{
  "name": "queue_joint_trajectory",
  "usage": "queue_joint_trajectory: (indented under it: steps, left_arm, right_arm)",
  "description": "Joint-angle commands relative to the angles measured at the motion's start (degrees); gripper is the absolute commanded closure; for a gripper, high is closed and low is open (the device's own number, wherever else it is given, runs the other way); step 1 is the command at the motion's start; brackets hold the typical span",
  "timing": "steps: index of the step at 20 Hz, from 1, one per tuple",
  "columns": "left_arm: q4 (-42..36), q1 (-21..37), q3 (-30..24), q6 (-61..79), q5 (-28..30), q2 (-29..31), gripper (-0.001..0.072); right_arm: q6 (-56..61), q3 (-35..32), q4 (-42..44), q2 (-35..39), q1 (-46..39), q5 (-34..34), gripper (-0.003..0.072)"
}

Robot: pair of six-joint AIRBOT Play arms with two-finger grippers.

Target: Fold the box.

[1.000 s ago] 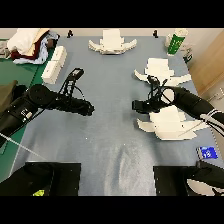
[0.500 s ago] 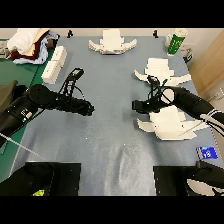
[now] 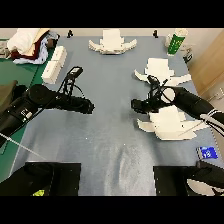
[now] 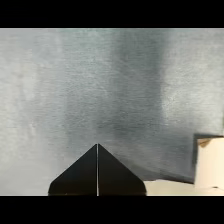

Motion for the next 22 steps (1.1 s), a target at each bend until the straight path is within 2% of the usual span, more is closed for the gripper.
queue_joint_trajectory:
  steps: [1,2,4,6,8,9,10,13,16,19,22]
  left_arm:
    - [-3.54,-0.04,0.00,0.00,1.20,0.04,0.0695]
    - [-3.89,-0.02,0.00,0.02,1.51,0.04,0.0695]
    - [-3.76,-0.02,0.00,0.02,2.82,0.04,0.0695]
    - [-4.00,-0.02,0.00,0.00,3.30,0.04,0.0695]
    - [-4.26,-0.04,0.00,-0.02,3.17,0.04,0.0695]
    - [-4.98,-0.02,0.00,-0.04,3.19,0.04,0.0694]
    - [-6.16,-0.02,0.00,-0.20,3.26,0.04,0.0695]
    - [-10.05,-0.02,0.00,-0.52,3.28,0.04,0.0694]
    - [-11.10,0.00,0.00,-0.55,3.28,0.04,0.0694]
    - [-11.80,0.00,0.00,-0.92,3.21,0.09,0.0694]
    - [-11.78,0.00,0.00,-0.92,3.30,0.09,0.0694]
  right_arm:
    - [2.12,3.45,-0.33,0.07,-2.54,7.54,0.0549]
    - [3.26,7.06,-5.42,0.04,-5.86,17.38,0.0502]
    - [3.21,13.11,-18.40,0.04,-13.99,35.47,0.0504]
    - [-0.63,14.99,-28.33,0.04,-24.57,44.17,0.0504]
    - [-9.51,14.88,-28.41,-0.52,-37.00,44.28,0.0498]
    - [-13.35,14.88,-26.88,-1.18,-42.93,43.28,0.0359]
    - [-17.09,14.91,-24.74,-2.25,-48.89,41.44,0.0266]
    - [-27.15,15.34,-17.11,-7.13,-62.99,37.70,0.0266]
    - [-30.77,19.04,-13.66,-14.05,-71.67,40.02,0.0266]
    - [-37.57,20.90,-3.30,-19.12,-76.32,44.76,0.0267]
    - [-42.36,20.87,4.90,-22.67,-76.91,48.04,0.0267]
